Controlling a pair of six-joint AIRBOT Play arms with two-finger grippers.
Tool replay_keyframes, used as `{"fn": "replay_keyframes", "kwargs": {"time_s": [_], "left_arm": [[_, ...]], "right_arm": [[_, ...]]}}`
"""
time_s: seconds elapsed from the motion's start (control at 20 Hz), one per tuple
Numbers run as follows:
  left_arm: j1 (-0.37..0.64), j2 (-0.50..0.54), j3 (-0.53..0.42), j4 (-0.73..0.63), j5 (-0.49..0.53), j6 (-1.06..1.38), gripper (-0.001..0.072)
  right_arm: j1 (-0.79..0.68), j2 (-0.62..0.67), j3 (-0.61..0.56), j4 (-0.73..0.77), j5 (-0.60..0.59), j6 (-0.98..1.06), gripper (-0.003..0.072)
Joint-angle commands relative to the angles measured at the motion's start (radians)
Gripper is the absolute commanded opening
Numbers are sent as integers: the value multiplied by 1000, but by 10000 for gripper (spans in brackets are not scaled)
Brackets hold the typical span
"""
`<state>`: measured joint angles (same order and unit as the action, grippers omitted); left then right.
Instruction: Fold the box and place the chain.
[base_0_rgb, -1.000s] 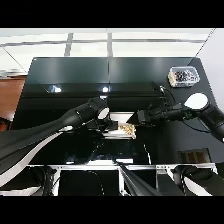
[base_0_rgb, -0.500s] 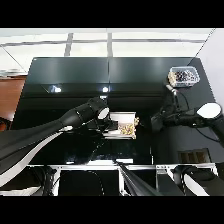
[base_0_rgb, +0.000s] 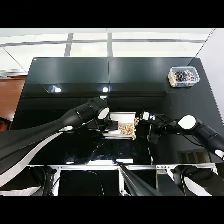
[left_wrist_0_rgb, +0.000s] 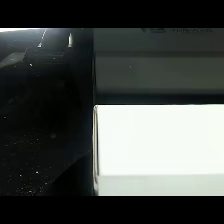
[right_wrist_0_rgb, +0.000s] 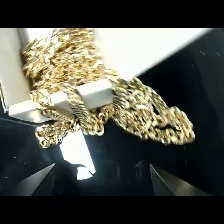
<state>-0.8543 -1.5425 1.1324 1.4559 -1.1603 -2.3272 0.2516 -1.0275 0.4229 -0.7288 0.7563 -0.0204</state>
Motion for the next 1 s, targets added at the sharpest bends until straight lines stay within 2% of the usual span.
{"fn": "replay_keyframes", "kwargs": {"time_s": [0.0,0.15,0.75,0.8,0.85,0.9,0.95], "left_arm": [[1,0,1,0,0,0,29],[0,0,1,0,0,0,29],[1,0,1,-2,0,0,29],[1,0,1,-2,0,0,29],[0,0,1,-2,-1,0,29],[0,0,1,-2,-2,0,29],[0,0,1,-2,-3,0,29]], "right_arm": [[8,-47,5,104,-21,-165,720],[10,-69,5,201,-32,-210,720],[75,-104,7,227,-78,-224,720],[75,-113,7,223,-97,-224,675],[74,-116,7,214,-110,-224,583],[74,-116,7,203,-111,-223,385],[74,-116,7,192,-109,-222,128]]}}
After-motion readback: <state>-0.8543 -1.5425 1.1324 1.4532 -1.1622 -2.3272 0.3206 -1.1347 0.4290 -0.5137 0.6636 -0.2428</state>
